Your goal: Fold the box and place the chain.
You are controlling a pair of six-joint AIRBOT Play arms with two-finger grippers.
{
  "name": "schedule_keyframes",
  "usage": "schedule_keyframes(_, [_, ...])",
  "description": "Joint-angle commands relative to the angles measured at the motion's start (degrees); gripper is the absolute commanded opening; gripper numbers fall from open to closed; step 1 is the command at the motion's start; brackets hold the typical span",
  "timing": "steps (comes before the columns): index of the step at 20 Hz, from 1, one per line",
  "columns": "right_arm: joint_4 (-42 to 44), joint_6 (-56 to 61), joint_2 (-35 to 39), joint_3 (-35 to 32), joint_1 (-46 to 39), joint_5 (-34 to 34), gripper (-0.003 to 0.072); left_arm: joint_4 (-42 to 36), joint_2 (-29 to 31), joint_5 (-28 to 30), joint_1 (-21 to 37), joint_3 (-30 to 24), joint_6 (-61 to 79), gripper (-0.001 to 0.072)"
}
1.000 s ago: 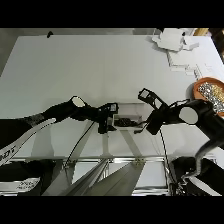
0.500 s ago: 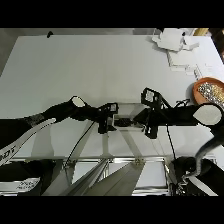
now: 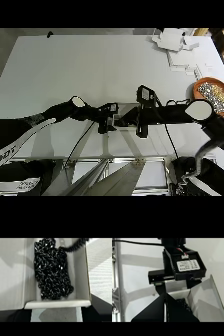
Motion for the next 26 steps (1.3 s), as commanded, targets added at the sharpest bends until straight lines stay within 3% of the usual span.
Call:
schedule_keyframes(1, [-0.5, -0.7, -5.18, 0.04, 0.46, -0.15, 0.0028, 0.0, 0.04, 0.0, 0.02, -0.02, 0.0, 0.0373])
schedule_keyframes(4, [-3.13, -0.44, -9.86, 0.04, 0.48, 0.31, 0.0122, 0.0, 0.04, 0.02, 0.02, -0.02, 0.0, 0.0373])
schedule_keyframes(7, [-6.16, -0.46, -11.28, 0.04, 0.39, 1.62, 0.0122, 0.0, 0.02, 0.02, 0.02, -0.02, 0.0, 0.0373])
schedule_keyframes(13, [-20.94, -0.52, 0.55, 0.04, -8.39, 7.48, 0.0121, 0.02, 0.02, 0.02, 0.02, -0.04, 0.0, 0.0373])
schedule_keyframes(16, [-28.76, -1.16, 2.86, 0.02, -14.6, 7.58, 0.0121, 0.0, 0.04, 0.02, 0.02, -0.02, 0.0, 0.0373])
schedule_keyframes(19, [-32.65, -4.31, 0.63, -0.37, -17.33, 5.97, 0.0127, 0.0, 0.04, 0.02, 0.02, -0.02, 0.0, 0.0373])
schedule_keyframes(22, [-31.1, -10.1, -3.02, -2.64, -17.31, 2.25, 0.0247, 0.0, 0.04, 0.02, 0.02, -0.02, 0.0, 0.0373])
schedule_keyframes(26, [-30.93, -17.66, -8.04, -5.22, -17.31, -0.09, 0.0282, 0.0, 0.04, 0.02, 0.02, -0.02, 0.0, 0.0373])
